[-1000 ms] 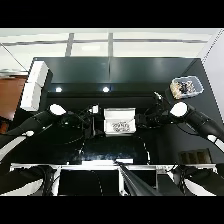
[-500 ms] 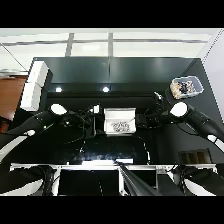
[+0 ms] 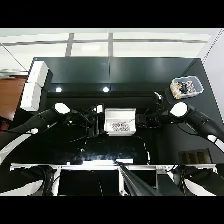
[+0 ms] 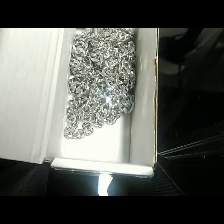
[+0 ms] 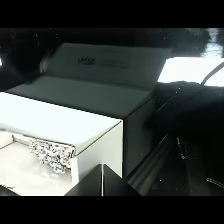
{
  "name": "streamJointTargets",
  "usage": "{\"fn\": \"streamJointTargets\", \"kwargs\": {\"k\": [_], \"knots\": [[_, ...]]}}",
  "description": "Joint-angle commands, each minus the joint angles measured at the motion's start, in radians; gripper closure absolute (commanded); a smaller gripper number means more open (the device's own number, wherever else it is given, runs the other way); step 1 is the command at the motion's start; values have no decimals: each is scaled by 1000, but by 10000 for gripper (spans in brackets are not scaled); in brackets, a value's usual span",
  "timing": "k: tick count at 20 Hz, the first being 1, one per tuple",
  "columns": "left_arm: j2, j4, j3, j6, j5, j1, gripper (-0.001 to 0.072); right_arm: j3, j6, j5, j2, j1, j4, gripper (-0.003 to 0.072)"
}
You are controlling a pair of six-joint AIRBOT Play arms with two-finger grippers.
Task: Fold the box and place the chain.
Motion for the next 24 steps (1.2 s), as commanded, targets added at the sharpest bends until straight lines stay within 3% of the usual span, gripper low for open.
{"fn": "streamJointTargets", "kwargs": {"k": [1, 7, 8, 9, 10, 14, 16, 19, 20, 21, 24], "knots": [[-1, 2, 2, -2, 3, -1, 6, 0, 0, 1, -1, 0, -1, 667], [-1, 3, 2, -2, 3, -2, 40, 0, 0, 1, -1, 0, -1, 667], [-1, 3, 2, -2, 3, -2, 150, 0, 0, 0, -1, 0, -1, 667], [-1, 3, 2, -2, 3, -2, 351, 0, 0, 0, -1, 0, -1, 666], [-1, 3, 2, -2, 3, -2, 473, 0, 0, 1, -1, 0, -1, 666], [-1, 2, 2, -2, 3, -2, 491, 1, -25, 62, 10, -32, -5, 666], [-1, 2, 2, -2, 3, -2, 491, 1, -66, 129, 43, -100, -8, 666], [-1, 2, 2, -2, 3, -2, 491, 7, -153, 129, 126, -224, -3, 659], [-1, 2, 2, -2, 3, -2, 491, 18, -180, 129, 138, -247, -4, 442], [-1, 2, 2, -2, 3, -2, 491, 34, -212, 131, 138, -254, -6, 16], [-1, 2, 2, -2, 3, -2, 491, 110, -368, 82, 131, -240, -5, -15]]}}
